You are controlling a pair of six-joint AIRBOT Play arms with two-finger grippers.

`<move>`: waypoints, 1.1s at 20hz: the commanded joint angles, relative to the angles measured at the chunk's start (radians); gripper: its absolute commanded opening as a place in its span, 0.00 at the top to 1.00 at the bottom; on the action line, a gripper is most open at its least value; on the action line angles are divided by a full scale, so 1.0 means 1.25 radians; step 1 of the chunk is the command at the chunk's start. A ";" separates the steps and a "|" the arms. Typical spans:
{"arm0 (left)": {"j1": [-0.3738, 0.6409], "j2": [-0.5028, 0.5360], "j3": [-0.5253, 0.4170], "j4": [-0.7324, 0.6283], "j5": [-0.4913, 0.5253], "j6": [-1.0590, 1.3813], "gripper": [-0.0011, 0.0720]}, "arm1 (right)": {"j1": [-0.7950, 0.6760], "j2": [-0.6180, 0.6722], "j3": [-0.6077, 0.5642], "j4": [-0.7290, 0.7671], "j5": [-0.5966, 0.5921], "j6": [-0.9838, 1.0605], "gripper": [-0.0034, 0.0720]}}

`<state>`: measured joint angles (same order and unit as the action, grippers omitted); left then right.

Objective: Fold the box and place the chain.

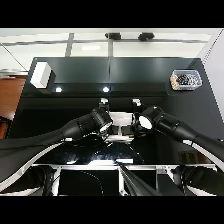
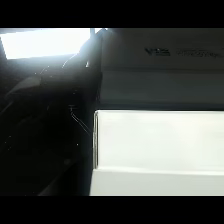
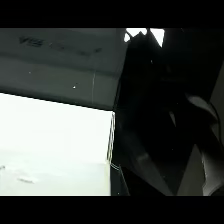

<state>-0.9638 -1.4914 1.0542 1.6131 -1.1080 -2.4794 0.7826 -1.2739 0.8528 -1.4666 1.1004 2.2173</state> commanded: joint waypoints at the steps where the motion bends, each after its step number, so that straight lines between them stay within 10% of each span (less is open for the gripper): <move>1: 0.001 0.000 0.000 0.000 0.000 0.000 0.94 | 0.005 -0.011 0.008 -0.008 0.011 0.031 0.64; 20: 0.001 0.000 0.000 0.000 0.000 0.000 0.94 | 0.004 -0.049 0.011 0.000 -0.026 0.037 0.65; 22: 0.001 0.000 0.000 -0.001 0.000 0.000 0.94 | 0.007 -0.051 0.011 -0.001 -0.029 0.039 0.80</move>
